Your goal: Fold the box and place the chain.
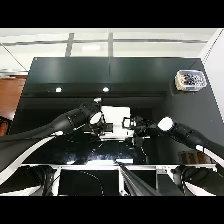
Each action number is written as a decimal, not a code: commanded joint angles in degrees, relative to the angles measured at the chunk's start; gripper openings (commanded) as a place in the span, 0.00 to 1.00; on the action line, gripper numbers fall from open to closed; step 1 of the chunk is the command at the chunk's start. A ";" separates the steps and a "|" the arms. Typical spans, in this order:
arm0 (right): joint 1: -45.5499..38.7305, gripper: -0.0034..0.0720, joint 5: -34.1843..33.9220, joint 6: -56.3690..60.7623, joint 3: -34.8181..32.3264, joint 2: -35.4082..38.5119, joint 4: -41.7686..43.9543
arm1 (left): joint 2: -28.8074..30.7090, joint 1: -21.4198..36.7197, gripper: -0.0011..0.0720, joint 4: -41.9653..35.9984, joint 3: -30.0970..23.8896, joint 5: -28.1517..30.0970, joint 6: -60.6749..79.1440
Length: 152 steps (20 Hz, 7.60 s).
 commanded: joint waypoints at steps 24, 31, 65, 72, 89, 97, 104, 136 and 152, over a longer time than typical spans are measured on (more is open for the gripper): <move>-0.15 1.00 1.51 5.73 0.00 2.78 -3.45 | -0.04 0.17 0.05 -0.13 0.07 2.01 1.75; -0.15 0.99 8.83 11.98 -0.02 10.43 -19.93 | -0.04 -0.04 0.05 1.57 0.07 1.64 3.17; 3.78 0.48 -2.47 10.67 -0.02 5.40 0.07 | -0.04 -0.52 0.05 3.23 0.04 0.24 3.17; -0.26 0.07 3.10 27.15 0.35 10.93 -7.72 | -0.04 -0.52 0.05 3.23 0.04 0.42 3.15; -29.27 0.08 22.82 84.06 -7.26 8.39 -1.55 | -0.04 -0.42 0.05 3.26 0.04 0.44 3.17; -20.39 0.08 15.93 80.26 -6.38 4.55 6.51 | -0.04 -0.42 0.05 3.26 0.04 0.66 3.17; -20.35 0.94 22.32 74.60 2.67 4.57 7.37 | -0.04 -0.42 0.05 3.26 0.04 0.63 3.17; 10.93 0.67 15.34 130.35 17.66 0.63 -38.58 | -0.04 -0.42 0.05 3.23 0.04 0.63 3.15; 12.11 0.52 16.44 131.86 18.38 -1.36 -39.08 | -0.04 -0.42 0.05 3.26 0.04 0.63 3.15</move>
